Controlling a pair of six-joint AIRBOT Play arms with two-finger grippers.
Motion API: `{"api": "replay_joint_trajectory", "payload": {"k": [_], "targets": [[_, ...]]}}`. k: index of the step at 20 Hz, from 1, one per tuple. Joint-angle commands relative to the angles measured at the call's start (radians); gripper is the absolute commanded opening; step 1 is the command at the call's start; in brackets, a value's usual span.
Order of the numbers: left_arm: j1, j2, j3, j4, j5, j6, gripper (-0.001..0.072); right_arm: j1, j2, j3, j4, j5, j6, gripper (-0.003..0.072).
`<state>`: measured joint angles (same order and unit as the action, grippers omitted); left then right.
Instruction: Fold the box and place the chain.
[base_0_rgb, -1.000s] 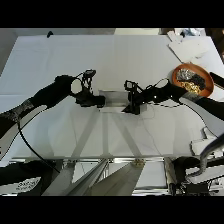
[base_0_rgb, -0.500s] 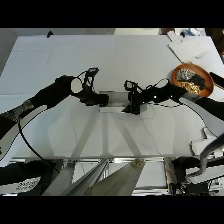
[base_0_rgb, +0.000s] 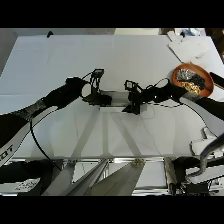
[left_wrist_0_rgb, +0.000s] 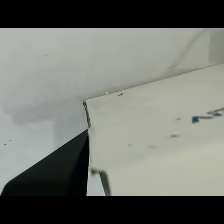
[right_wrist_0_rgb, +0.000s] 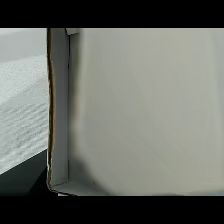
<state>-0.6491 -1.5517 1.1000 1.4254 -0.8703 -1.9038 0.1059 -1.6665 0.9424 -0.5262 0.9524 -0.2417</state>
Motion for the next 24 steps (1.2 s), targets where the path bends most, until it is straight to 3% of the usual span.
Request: {"api": "replay_joint_trajectory", "payload": {"k": [1, 2, 5, 7, 8, 11, 13, 15, 16, 21, 22, 24], "targets": [[-0.015, -0.022, 0.008, 0.071, -0.072, -0.118, 0.0303, 0.000, 0.000, 0.000, 0.000, 0.001, 0.000, 0.0414], [-0.015, -0.024, 0.008, 0.067, -0.077, -0.129, 0.0268, 0.000, 0.000, 0.000, 0.000, 0.001, 0.000, 0.0414], [-0.016, -0.028, 0.008, 0.032, -0.075, -0.151, 0.0263, 0.000, 0.000, 0.000, 0.000, 0.001, 0.000, 0.0414], [-0.016, -0.029, 0.008, 0.018, -0.058, -0.150, 0.0048, 0.000, 0.000, 0.000, 0.000, 0.001, 0.000, 0.0414], [-0.015, -0.029, 0.008, 0.000, -0.042, -0.148, 0.0006, 0.000, 0.000, 0.000, 0.000, 0.001, 0.000, 0.0414], [-0.015, -0.028, 0.008, -0.034, -0.016, -0.142, 0.0006, 0.000, 0.000, 0.000, 0.000, 0.002, 0.000, 0.0414], [-0.015, -0.019, 0.008, -0.035, -0.016, -0.142, 0.0071, 0.000, 0.000, 0.000, 0.000, 0.001, 0.000, 0.0414], [-0.011, -0.001, 0.008, -0.034, -0.016, -0.142, 0.0302, 0.000, 0.000, 0.000, 0.000, 0.001, 0.000, 0.0414], [-0.010, 0.013, 0.008, -0.034, -0.019, -0.137, 0.0347, 0.000, 0.000, 0.000, 0.000, 0.002, 0.000, 0.0414], [0.000, 0.105, 0.008, -0.040, -0.064, -0.029, 0.0365, 0.000, 0.000, 0.000, 0.000, 0.001, 0.000, 0.0414], [0.006, 0.125, 0.008, -0.042, -0.085, -0.002, 0.0422, 0.000, 0.000, 0.000, 0.000, 0.001, 0.000, 0.0414], [0.024, 0.168, 0.008, -0.042, -0.137, 0.040, 0.0450, 0.000, 0.000, 0.000, 0.000, 0.001, 0.000, 0.0414]]}}
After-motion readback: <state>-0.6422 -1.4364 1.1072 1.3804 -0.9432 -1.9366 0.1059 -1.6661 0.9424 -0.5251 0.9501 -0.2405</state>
